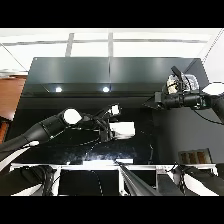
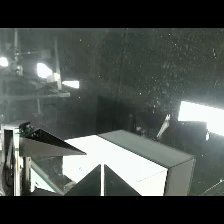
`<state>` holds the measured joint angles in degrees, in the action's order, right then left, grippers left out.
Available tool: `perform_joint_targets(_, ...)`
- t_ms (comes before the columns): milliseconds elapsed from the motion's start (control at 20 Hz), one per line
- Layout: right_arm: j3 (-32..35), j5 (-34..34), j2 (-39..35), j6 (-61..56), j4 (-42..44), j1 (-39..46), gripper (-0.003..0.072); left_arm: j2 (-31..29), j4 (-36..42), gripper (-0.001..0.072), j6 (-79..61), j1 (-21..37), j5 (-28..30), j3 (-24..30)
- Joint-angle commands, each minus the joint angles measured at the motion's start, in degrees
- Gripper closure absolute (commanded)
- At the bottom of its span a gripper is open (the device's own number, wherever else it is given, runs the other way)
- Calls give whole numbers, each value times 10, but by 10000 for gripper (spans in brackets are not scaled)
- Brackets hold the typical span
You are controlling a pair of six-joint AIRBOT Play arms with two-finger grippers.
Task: Fold the box and place the chain.
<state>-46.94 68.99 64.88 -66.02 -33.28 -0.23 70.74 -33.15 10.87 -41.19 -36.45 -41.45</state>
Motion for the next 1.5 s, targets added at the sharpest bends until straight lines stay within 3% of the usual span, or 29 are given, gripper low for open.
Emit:
perform_joint_targets(0,-1,4,0,0,0,0,662,7,9,20,-15,-1,0,-1)
perform_joint_targets(1450,0,16,0,0,0,0,661,36,11,18,-38,-19,15,-27)
